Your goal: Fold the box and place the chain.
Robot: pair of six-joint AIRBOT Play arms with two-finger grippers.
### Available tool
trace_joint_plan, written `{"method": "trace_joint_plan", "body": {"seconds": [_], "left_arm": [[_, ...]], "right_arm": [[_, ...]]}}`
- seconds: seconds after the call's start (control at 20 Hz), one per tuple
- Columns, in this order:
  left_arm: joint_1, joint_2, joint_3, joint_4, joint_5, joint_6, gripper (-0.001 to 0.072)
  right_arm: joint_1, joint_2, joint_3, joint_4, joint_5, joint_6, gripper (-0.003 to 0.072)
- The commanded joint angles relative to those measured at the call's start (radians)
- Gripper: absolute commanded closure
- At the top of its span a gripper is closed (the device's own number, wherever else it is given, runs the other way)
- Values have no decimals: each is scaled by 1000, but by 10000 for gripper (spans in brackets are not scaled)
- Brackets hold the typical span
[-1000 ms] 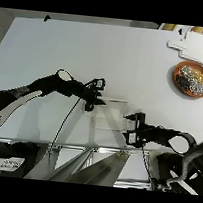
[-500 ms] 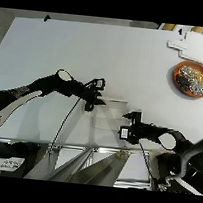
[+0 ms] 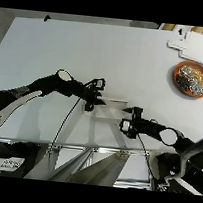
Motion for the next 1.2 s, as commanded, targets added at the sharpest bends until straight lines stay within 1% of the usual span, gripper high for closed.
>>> {"method": "trace_joint_plan", "body": {"seconds": [0.0, 0.4, 0.5, 0.7, 0.85, 0.95, 1.0, 1.15], "left_arm": [[0, 0, 0, 0, 0, 0, 699], [0, 0, 0, 0, 0, 0, 699], [0, 0, 0, 0, 0, 0, 699], [0, 0, 0, 0, 0, 0, 699], [0, 0, 0, 0, 0, 0, 699], [0, 0, 0, 0, 0, 0, 699], [0, 0, 0, 0, 0, 0, 699], [0, 0, 0, 0, 0, 0, 699]], "right_arm": [[-94, -1, 39, 57, 31, -51, -14], [-241, -2, 51, 63, 167, -51, -8], [-257, -19, 51, 119, 210, -57, -7], [-257, -95, 51, 191, 220, -248, -7], [-262, -103, 51, 235, 216, -318, -8], [-304, -103, 51, 243, 229, -383, -8], [-329, -103, 52, 244, 241, -418, -8], [-372, -111, 52, 277, 330, -470, -8]]}}
